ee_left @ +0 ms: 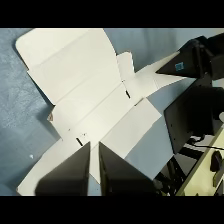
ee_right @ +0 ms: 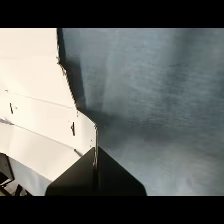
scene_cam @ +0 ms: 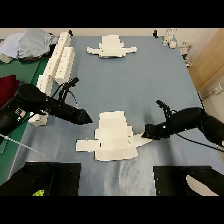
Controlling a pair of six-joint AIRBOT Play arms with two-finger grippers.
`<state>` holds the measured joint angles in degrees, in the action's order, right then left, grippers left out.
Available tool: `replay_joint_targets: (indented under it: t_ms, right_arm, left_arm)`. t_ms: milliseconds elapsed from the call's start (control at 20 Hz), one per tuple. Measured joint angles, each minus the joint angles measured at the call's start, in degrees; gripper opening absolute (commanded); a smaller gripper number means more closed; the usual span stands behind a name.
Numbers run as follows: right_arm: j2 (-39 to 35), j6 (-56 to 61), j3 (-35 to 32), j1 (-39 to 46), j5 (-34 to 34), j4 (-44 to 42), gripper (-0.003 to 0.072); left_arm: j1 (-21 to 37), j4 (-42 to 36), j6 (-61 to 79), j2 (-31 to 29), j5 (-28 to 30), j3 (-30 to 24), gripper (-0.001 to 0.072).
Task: Fold the box.
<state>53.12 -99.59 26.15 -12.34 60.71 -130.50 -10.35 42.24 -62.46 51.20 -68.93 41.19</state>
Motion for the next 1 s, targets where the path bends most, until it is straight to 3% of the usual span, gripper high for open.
replay_joint_targets:
  t_ms: [100, 300, 500, 1000]
  right_arm:
    - [-4.72, 0.42, -3.32, -2.99, -3.50, 0.81, 0.0000]
    - [-13.14, 0.87, -7.54, -7.04, -7.50, 2.91, 0.0000]
    - [-20.17, 1.05, -9.07, -8.52, -9.66, 5.57, 0.0000]
    - [-24.09, 0.79, -10.69, -9.03, -10.71, 7.10, 0.0000]
  left_arm:
    - [0.24, 0.00, -0.07, -0.15, 1.16, -0.57, 0.0467]
    - [1.01, 0.17, -0.11, 1.42, 4.26, -1.11, 0.0467]
    - [2.03, 0.31, -0.07, 6.80, 5.05, -1.44, 0.0467]
    - [2.45, -8.72, 8.22, 20.87, 5.29, -1.49, 0.0465]
